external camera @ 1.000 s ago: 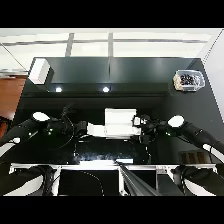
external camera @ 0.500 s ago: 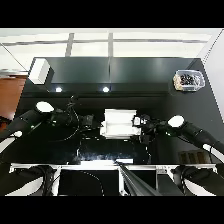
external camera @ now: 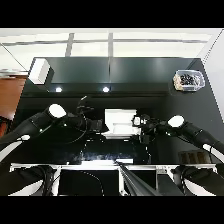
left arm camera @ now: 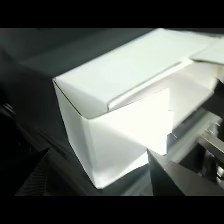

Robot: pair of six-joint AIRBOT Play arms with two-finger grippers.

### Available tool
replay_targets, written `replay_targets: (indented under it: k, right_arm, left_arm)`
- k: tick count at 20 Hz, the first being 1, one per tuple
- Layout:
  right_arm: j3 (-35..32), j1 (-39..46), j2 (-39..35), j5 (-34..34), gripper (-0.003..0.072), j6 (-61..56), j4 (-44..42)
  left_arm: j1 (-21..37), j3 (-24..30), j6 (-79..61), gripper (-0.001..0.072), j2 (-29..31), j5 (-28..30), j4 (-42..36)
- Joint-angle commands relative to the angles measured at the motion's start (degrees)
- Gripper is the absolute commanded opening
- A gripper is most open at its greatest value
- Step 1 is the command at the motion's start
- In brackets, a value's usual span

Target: Fold the box and place the chain.

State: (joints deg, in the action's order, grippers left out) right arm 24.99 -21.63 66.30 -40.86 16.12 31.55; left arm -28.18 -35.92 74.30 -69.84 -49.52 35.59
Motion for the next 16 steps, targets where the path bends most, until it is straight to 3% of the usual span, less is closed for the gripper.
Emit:
replay_targets:
  k: [1, 4, 12, 16]
  right_arm:
    - [0.0, 0.0, 0.0, 0.1, 0.0366, 0.0, 0.0]
    - [0.0, 0.0, 0.0, 0.1, 0.0366, 0.0, 0.0]
    - [0.0, 0.0, 0.0, 0.1, 0.0367, 0.0, 0.0]
    - [0.0, 0.0, 0.0, 0.1, 0.0367, 0.0, 0.0]
  left_arm:
    - [-4.7, -0.3, 6.6, 0.0675, 0.0, 8.0, 3.6]
    - [-7.2, -1.1, 11.8, 0.0675, 0.0, 10.6, 7.7]
    - [-11.0, -6.2, 28.9, 0.0675, 0.0, 8.4, 24.5]
    - [-11.1, -7.3, 31.7, 0.0662, -0.1, 6.0, 25.7]
